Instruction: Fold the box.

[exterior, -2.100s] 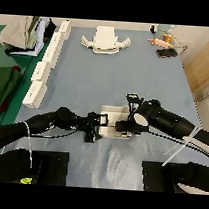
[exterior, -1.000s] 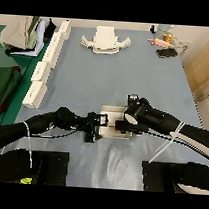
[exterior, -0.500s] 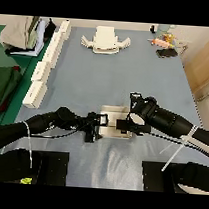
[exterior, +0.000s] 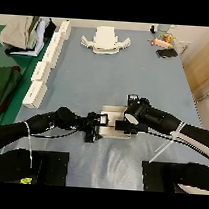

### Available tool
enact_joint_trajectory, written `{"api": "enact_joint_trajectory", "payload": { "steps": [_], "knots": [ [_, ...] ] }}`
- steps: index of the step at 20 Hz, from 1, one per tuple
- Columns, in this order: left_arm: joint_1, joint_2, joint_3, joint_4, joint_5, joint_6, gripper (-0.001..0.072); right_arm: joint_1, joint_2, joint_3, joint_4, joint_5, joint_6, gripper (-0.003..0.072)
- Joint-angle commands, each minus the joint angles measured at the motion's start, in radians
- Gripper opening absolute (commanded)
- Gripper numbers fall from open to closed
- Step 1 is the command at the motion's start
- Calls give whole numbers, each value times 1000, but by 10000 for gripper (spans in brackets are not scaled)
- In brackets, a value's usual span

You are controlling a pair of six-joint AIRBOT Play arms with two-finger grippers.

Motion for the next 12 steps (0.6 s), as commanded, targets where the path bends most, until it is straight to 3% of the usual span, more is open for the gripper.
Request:
{"api": "enact_joint_trajectory", "payload": {
  "steps": [1,3,8,12],
  "knots": [
    [0,0,0,0,0,2,511,1,-8,-2,0,-17,-6,36],
    [0,0,0,0,0,2,511,1,5,-2,11,-5,-9,525],
    [0,0,0,0,0,2,511,1,103,-2,27,88,-9,546],
    [0,0,0,0,0,2,511,-2,259,-2,22,115,-8,544]
  ]
}}
